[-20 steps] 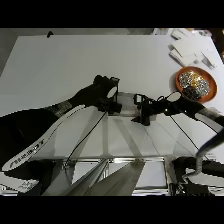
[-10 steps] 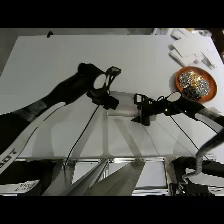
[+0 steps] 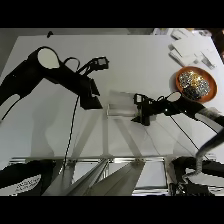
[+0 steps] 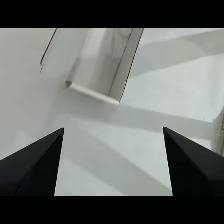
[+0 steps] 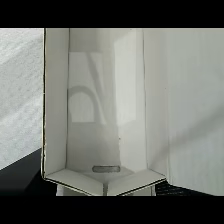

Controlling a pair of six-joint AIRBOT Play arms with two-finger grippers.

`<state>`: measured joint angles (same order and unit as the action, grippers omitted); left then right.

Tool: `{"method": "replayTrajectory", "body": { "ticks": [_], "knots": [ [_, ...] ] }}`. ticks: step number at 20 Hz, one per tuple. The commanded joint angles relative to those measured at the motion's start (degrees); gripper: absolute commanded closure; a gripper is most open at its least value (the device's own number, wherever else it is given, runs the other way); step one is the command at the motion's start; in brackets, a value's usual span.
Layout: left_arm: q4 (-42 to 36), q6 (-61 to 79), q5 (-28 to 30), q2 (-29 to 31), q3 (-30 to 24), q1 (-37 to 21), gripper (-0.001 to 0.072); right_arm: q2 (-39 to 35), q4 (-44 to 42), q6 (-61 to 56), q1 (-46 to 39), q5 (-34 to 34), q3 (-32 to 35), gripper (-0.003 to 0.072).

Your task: Fold the box and place the chain.

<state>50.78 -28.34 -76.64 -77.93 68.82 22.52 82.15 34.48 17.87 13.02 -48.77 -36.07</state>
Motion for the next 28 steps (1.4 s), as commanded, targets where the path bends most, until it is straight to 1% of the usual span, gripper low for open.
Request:
{"method": "replayTrajectory", "body": {
  "ticks": [1,3,4,6,9,12,13,16,19,24,28],
  "knots": [
    [-15.4,32.4,5.9,-0.5,-12.2,-8.0,0.0019,0.0,0.0,0.0,0.0,0.0,0.0,0.0289],
    [-15.8,49.9,9.7,-1.5,-19.1,-10.3,0.0019,0.0,0.0,0.0,0.0,0.0,0.0,0.0289],
    [-15.9,56.3,11.6,-2.2,-21.4,-11.1,0.0019,0.0,0.0,0.0,0.0,0.0,0.0,0.0289],
    [-17.4,60.4,15.0,-3.8,-23.3,-11.1,0.0019,0.0,0.0,0.0,0.0,0.0,0.0,0.0289],
    [-20.8,63.5,16.0,-7.2,-23.2,-9.4,0.0018,0.0,0.0,0.0,0.0,0.0,0.0,0.0289],
    [-20.8,69.5,17.9,-11.3,-23.0,-6.6,0.0017,0.0,0.0,0.0,0.0,0.0,0.0,0.0289],
    [-21.0,69.5,18.7,-12.3,-22.7,-5.8,0.0017,0.0,0.0,0.0,0.0,0.0,0.0,0.0289],
    [-21.7,69.0,18.8,-14.4,-20.2,-4.8,0.0017,0.0,0.0,0.0,0.0,0.0,0.0,0.0289],
    [-21.6,64.5,18.6,-15.6,-17.4,-4.4,0.0017,0.0,0.0,0.0,0.0,0.0,0.0,0.0289],
    [-20.2,63.9,18.8,-15.6,-17.2,-3.9,0.0015,0.0,0.0,0.0,0.0,0.0,0.0,0.0289],
    [-20.3,63.9,19.1,-15.6,-17.2,-1.7,0.0014,0.0,0.0,0.0,0.0,0.0,0.0,0.0289]
  ]
}}
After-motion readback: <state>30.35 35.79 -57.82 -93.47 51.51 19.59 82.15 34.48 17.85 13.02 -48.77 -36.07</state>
